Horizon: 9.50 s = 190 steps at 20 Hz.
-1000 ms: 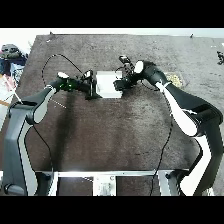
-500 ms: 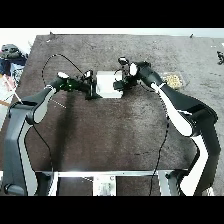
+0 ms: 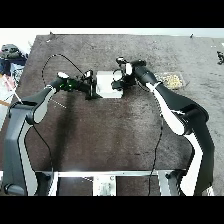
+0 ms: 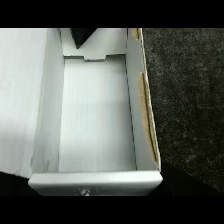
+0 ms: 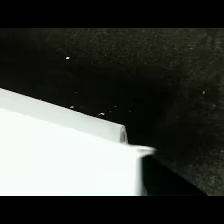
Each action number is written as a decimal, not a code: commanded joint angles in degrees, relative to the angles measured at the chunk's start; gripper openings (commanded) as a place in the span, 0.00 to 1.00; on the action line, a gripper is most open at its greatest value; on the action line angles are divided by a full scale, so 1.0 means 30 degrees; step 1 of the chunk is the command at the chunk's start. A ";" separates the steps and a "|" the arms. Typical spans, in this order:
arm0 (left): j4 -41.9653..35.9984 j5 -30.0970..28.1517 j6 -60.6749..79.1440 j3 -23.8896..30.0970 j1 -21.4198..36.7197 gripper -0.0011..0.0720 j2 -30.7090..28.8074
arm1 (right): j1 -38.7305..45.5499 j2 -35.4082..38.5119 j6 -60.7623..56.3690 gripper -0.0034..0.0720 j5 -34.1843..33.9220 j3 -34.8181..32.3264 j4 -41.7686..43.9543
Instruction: Fold the box and place the chain.
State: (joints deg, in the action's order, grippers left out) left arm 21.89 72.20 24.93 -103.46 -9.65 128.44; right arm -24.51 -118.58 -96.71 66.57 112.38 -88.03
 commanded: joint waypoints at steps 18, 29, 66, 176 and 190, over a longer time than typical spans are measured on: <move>-0.0007 0.0000 0.0000 0.0007 0.0000 0.74 0.0000 | -0.0561 -0.0918 -0.2725 0.17 0.0976 0.0743 -0.2302; -0.0007 -0.0007 0.0000 0.0007 0.0000 0.74 0.0000 | -0.0539 0.0197 -0.2317 0.53 0.1217 0.0750 -0.2229; -0.0007 -0.0073 0.0000 0.0007 0.0000 0.74 0.0000 | 0.9901 0.3789 0.4903 0.34 -0.3432 -0.6200 0.1894; -0.0007 -0.0073 0.0000 0.0007 0.0000 0.74 0.0000 | 0.8714 0.6411 0.7694 0.35 -0.9202 -1.2342 0.3927; -0.0007 -0.0073 0.0000 0.0007 0.0000 0.74 0.0000 | 0.8612 0.5719 0.7890 0.15 -0.8473 -1.2335 0.4051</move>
State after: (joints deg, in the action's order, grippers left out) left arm 21.87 71.99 24.93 -103.44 -9.67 128.44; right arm 1.43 -101.23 -73.06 39.51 75.48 -75.46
